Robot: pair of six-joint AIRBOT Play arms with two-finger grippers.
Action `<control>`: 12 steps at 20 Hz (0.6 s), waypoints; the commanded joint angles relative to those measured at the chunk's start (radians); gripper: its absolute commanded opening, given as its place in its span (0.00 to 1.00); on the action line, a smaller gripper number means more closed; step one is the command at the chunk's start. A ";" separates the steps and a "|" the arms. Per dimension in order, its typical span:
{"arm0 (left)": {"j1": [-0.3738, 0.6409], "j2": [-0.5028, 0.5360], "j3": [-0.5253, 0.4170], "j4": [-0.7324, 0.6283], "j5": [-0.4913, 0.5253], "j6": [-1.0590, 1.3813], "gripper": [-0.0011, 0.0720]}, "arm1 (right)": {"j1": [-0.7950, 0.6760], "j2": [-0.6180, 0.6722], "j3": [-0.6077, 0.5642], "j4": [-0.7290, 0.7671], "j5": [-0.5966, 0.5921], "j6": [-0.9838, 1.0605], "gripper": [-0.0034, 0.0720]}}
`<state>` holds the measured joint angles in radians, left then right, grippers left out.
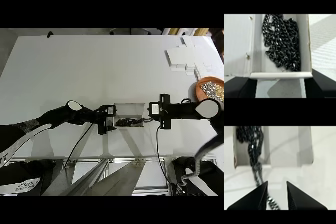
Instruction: Fold the box and place the chain.
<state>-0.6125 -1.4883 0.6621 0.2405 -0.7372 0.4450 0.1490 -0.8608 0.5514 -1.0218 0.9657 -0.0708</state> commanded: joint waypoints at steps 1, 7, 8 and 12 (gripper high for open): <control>0.000 0.000 0.000 0.000 0.000 0.000 0.30 | -0.084 -0.050 -0.053 -0.019 0.021 -0.047 0.35; 0.000 0.000 0.000 0.000 0.000 0.000 0.30 | -0.084 -0.153 -0.071 0.124 -0.053 -0.230 0.28; 0.000 0.000 0.000 0.000 0.000 0.000 0.30 | -0.084 -0.182 -0.071 0.140 -0.054 -0.258 0.28; 0.000 0.000 0.000 0.000 0.000 0.000 0.30 | -0.081 -0.262 -0.071 0.146 -0.124 -0.280 0.28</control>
